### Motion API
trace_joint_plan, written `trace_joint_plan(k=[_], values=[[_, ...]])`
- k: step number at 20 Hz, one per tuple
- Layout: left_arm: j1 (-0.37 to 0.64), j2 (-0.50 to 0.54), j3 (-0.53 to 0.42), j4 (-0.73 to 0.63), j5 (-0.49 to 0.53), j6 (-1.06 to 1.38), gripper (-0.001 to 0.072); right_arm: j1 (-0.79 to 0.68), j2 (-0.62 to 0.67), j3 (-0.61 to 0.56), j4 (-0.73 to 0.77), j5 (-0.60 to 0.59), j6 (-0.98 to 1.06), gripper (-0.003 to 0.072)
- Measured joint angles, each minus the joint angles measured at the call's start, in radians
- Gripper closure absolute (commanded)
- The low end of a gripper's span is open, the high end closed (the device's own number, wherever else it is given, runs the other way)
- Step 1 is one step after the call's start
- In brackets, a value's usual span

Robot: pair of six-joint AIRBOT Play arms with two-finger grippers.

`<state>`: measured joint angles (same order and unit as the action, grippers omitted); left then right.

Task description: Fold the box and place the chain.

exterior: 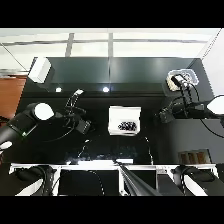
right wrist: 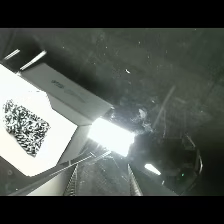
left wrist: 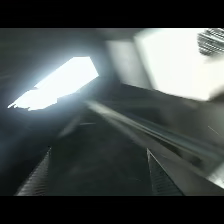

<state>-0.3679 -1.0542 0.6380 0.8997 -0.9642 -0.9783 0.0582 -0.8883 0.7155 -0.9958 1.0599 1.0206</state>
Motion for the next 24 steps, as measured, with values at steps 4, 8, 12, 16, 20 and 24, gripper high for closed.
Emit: trace_joint_plan(k=[4, 8, 12, 16, 20, 24], values=[[0.051, -0.075, -0.041, -0.262, -0.029, 0.77, -0.001, 0.0, 0.0, 0.0, 0.0, 0.004, 0.017, 0.031], [0.008, -0.151, -0.042, -0.316, 0.105, 1.16, -0.0009, 0.0, 0.0, 0.0, 0.0, 0.005, 0.031, 0.031], [-0.014, -0.259, -0.003, -0.376, 0.11, 1.288, -0.0007, 0.0, 0.0, 0.0, 0.0, 0.006, 0.04, 0.031], [-0.045, -0.322, 0.042, -0.42, 0.097, 1.316, -0.0006, 0.0, 0.0, 0.0, 0.0, 0.006, 0.043, 0.031], [-0.079, -0.354, 0.074, -0.405, 0.101, 1.292, -0.0006, 0.0, 0.0, 0.0, 0.0, 0.006, 0.046, 0.031], [-0.102, -0.372, 0.096, -0.396, 0.121, 1.264, -0.0005, 0.0, 0.0, 0.0, 0.0, 0.006, 0.046, 0.031]])
